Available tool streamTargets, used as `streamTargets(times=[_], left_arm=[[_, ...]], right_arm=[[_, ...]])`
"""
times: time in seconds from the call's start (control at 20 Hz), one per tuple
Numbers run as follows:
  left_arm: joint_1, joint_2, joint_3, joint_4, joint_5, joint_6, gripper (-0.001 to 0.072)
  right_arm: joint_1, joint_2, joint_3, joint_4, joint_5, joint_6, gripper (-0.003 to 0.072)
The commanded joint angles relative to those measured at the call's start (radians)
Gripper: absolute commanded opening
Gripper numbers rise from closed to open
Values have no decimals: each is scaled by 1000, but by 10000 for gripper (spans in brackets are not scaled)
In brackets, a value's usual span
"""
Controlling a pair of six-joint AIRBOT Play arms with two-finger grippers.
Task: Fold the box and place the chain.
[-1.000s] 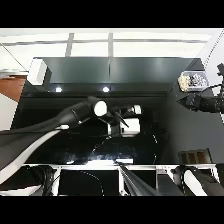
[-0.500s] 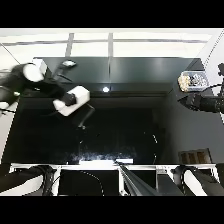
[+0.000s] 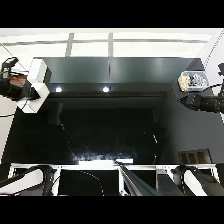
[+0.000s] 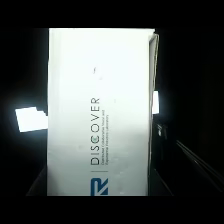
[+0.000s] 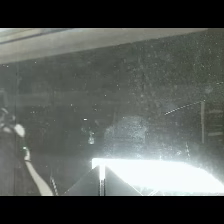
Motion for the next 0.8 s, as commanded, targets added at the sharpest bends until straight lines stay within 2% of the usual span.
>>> streamTargets(times=[0.0,0.4,0.55,0.75], left_arm=[[85,-21,0,1,79,63,348],[167,-49,-57,-23,374,164,348],[164,-100,-56,-124,377,250,348],[151,-159,-56,-140,384,267,348]], right_arm=[[0,1,1,0,1,3,38],[0,1,1,3,0,12,38],[2,1,1,3,-9,31,38],[4,1,1,3,-14,46,38]])
